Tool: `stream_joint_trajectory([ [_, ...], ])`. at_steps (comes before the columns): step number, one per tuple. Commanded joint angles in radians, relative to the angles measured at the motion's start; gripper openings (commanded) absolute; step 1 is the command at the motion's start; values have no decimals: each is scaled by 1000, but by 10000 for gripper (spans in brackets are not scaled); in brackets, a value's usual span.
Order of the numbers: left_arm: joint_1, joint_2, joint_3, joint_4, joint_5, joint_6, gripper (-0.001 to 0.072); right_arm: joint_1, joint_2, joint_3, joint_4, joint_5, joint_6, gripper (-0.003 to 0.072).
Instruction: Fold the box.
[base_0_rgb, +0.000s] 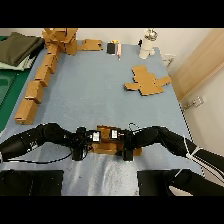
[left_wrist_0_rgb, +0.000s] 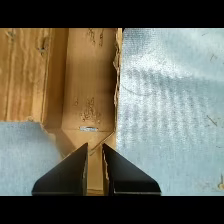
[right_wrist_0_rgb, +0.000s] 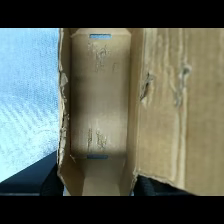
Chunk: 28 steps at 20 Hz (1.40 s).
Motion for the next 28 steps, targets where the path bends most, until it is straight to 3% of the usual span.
stream_joint_trajectory([
  [1,1,1,1,76,6,-53,147,0,1,1,0,0,0,519],
  [5,0,1,1,121,6,-90,148,0,1,1,0,0,0,519],
  [6,1,0,1,121,6,-90,192,0,1,1,0,0,0,519],
  [7,1,0,1,121,6,-91,408,0,1,1,0,0,0,519],
  [8,0,0,1,119,6,-92,494,0,1,1,0,0,0,518],
  [16,-1,0,15,56,47,-75,492,0,1,1,0,0,0,519],
  [18,-1,0,31,40,47,-74,374,0,1,1,0,0,0,519],
  [19,-1,0,34,33,46,-74,347,0,1,1,0,0,0,518],
  [22,-2,-2,34,24,29,-74,344,0,1,1,0,0,0,519],
  [24,-2,-2,34,-11,23,-70,54,0,1,1,0,0,0,519],
  [28,-27,-2,34,-14,10,-71,54,0,1,1,0,0,0,518],
])
